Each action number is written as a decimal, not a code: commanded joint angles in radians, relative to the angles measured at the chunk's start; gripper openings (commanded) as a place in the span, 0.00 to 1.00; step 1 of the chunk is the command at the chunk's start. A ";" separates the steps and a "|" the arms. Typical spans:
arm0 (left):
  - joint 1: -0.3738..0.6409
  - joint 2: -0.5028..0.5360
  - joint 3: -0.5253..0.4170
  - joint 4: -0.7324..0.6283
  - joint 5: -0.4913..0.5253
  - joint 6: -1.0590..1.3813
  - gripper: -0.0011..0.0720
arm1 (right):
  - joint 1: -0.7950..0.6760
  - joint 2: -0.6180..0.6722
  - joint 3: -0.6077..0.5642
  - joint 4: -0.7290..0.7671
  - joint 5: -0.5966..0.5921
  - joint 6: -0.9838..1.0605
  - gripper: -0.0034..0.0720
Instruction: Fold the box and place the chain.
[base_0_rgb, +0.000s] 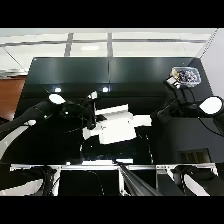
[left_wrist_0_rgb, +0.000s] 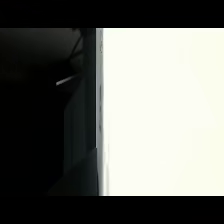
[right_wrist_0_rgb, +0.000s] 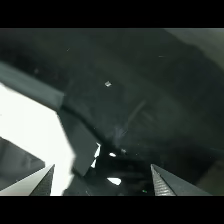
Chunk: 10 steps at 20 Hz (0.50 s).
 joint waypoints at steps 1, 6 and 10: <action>-0.029 -0.065 0.051 0.121 -0.008 0.051 0.05 | 0.064 0.000 0.002 -0.027 0.026 -0.174 0.95; -0.028 -0.087 0.069 0.122 0.040 0.000 0.05 | 0.195 -0.002 -0.049 -0.027 -0.044 -0.236 0.95; -0.028 -0.087 0.069 0.123 0.039 0.000 0.05 | 0.312 -0.008 -0.126 -0.027 -0.192 -0.237 0.95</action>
